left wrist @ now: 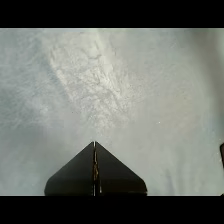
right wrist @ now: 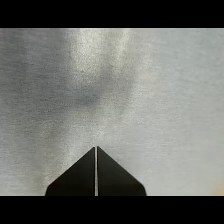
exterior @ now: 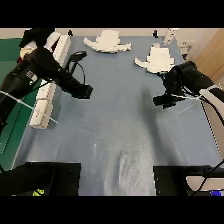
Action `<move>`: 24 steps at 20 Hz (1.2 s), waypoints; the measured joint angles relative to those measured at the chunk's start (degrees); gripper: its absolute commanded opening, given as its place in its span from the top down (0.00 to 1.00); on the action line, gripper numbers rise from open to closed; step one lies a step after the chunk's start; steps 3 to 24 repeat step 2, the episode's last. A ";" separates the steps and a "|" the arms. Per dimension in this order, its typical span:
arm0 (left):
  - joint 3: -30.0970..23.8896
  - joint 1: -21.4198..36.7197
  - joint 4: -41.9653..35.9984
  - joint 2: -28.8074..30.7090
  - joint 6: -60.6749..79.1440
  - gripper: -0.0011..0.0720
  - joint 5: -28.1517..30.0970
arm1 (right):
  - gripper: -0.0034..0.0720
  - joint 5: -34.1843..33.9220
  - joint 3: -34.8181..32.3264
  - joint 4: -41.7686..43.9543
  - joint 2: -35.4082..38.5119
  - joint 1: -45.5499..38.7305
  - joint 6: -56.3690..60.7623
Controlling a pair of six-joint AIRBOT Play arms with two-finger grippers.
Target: Fold the box.
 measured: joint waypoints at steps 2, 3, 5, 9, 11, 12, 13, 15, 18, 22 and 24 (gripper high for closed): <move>0.42 -1.42 -0.07 -1.22 -0.07 0.97 1.57 | 0.93 0.00 0.00 0.02 0.00 0.02 0.00; 0.42 -1.42 -0.07 -1.22 -0.07 0.97 1.57 | 0.93 0.00 0.00 0.02 0.00 0.02 0.00; 0.42 -1.42 -0.07 -1.22 -0.07 0.97 1.57 | 0.93 0.00 0.00 0.02 0.00 0.02 0.00; 0.42 -1.42 -0.07 -1.22 -0.07 0.97 1.57 | 0.93 0.00 0.00 0.02 0.00 0.02 0.00; 0.42 -1.42 -0.07 -1.22 -0.07 0.97 1.57 | 0.93 0.00 0.00 0.02 0.00 0.02 0.00; 0.42 -1.42 -0.07 -1.22 -0.07 0.97 1.57 | 0.93 0.00 0.00 0.02 0.00 0.02 0.00; 0.42 -1.42 -0.07 -1.22 -0.07 0.97 1.57 | 0.93 0.00 0.00 0.02 0.00 0.02 0.00; 0.42 -1.42 -0.07 -1.22 -0.07 0.97 1.57 | 0.93 0.00 0.00 0.02 0.00 0.02 0.00; 0.42 -1.42 -0.07 -1.22 -0.07 0.97 1.57 | 0.93 0.00 0.00 0.02 0.00 0.02 0.00; 0.42 -1.42 -0.07 -1.22 -0.07 0.97 1.57 | 0.93 0.00 0.00 0.02 0.00 0.02 0.00; 0.42 -1.42 -0.07 -1.22 -0.07 0.97 1.57 | 0.93 0.00 0.00 0.02 0.00 0.02 0.00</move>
